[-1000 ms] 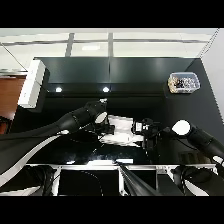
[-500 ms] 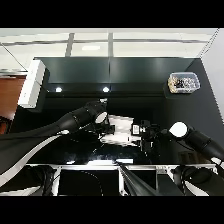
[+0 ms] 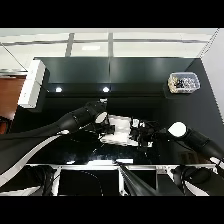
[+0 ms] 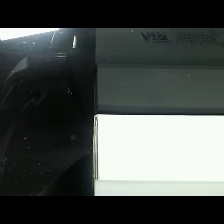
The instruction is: Fold the box and place the chain.
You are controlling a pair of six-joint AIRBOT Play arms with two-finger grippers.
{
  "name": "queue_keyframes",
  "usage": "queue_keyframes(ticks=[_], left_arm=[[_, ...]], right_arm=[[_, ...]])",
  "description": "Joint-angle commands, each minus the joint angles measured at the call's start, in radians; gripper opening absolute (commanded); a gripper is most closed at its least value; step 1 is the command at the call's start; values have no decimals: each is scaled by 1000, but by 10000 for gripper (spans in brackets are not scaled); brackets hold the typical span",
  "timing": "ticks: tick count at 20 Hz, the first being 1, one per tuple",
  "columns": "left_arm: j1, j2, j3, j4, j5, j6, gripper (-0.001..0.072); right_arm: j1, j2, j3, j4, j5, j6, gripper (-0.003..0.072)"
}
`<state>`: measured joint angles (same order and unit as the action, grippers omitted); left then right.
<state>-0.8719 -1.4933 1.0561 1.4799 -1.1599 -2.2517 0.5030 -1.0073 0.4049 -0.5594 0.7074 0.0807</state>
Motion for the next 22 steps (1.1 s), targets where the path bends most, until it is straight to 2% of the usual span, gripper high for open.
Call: queue_keyframes(ticks=[1, 8, 9, 10, 11, 12, 14, 15, 16, 18, 20, 22], left_arm=[[1, 0, 1, 0, 6, 0, 30], [1, 0, 1, 0, 8, 0, 29], [1, 0, 1, 0, 8, 0, 29], [1, 0, 1, 0, 8, 0, 29], [1, 0, 1, 0, 8, 0, 29], [1, 0, 1, 0, 8, 0, 30], [1, 0, 1, 0, 14, 0, 29], [1, 0, 1, 0, 18, 0, 29], [1, 0, 1, 0, 18, 0, 29], [1, 0, 1, -5, 12, 0, 30], [1, 0, 1, -4, 7, 0, 29], [1, 0, 1, -4, 7, 0, 29]], right_arm=[[15, -33, 0, 55, -14, 18, 137], [37, -64, 0, 73, -39, 19, 146], [37, -64, 0, 91, -43, 21, 344], [37, -64, 0, 99, -53, 21, 396], [37, -64, 0, 98, -61, 21, 366], [37, -64, 0, 93, -62, 21, 146], [37, -64, 0, 98, -61, 21, 311], [37, -64, 0, 94, -59, 22, 121], [32, -61, 0, 82, -55, 43, 11], [-2, -36, 23, -24, -11, 267, 11], [-98, 21, 94, -283, 142, 674, 11], [-256, 96, 137, -521, 278, 1053, 11]])
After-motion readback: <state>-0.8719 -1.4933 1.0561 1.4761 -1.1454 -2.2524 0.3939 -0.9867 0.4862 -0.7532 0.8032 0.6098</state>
